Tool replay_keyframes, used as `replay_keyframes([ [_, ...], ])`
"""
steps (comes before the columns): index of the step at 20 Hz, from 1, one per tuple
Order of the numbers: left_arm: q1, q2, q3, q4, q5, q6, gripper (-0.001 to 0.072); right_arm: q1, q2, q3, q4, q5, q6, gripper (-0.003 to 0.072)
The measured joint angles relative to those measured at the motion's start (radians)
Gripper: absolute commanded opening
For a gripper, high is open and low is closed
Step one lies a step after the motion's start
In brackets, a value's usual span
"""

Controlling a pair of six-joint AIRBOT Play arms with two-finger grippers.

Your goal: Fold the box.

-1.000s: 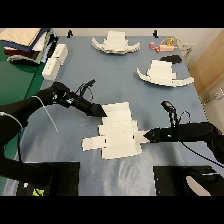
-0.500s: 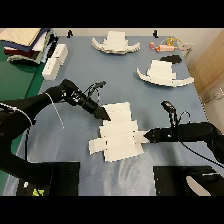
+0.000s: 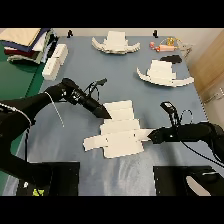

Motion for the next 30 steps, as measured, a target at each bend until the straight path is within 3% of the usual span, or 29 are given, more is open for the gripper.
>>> replay_keyframes([
  [2, -0.007, 0.026, 0.002, 0.001, 0.009, 0.053, 0.0010, 0.000, 0.000, 0.021, -0.120, 0.000, 0.057, 0.0246],
  [3, -0.011, 0.043, 0.002, 0.007, 0.017, 0.071, 0.0010, 0.000, 0.000, 0.035, -0.169, 0.000, 0.086, 0.0324],
  [4, -0.018, 0.065, -0.004, 0.016, 0.029, 0.093, 0.0009, 0.000, 0.000, 0.051, -0.205, 0.003, 0.109, 0.0483],
  [5, -0.025, 0.090, -0.014, 0.025, 0.041, 0.115, 0.0009, 0.000, 0.000, 0.071, -0.234, 0.007, 0.134, 0.0525],
  [11, -0.095, 0.341, -0.190, 0.039, 0.260, 0.264, 0.0010, 0.000, 0.000, 0.196, -0.303, 0.050, 0.277, 0.0524],
  [17, -0.234, 0.605, -0.441, 0.033, 0.589, 0.462, 0.0015, 0.000, 0.000, 0.232, -0.294, 0.106, 0.330, 0.0524],
  [22, -0.320, 0.634, -0.510, 0.030, 0.684, 0.521, 0.0015, 0.000, 0.000, 0.237, -0.271, 0.117, 0.341, 0.0524],
  [30, -0.345, 0.564, -0.526, 0.023, 0.710, 0.536, 0.0015, 0.000, 0.000, 0.227, -0.240, 0.121, 0.344, 0.0524],
])
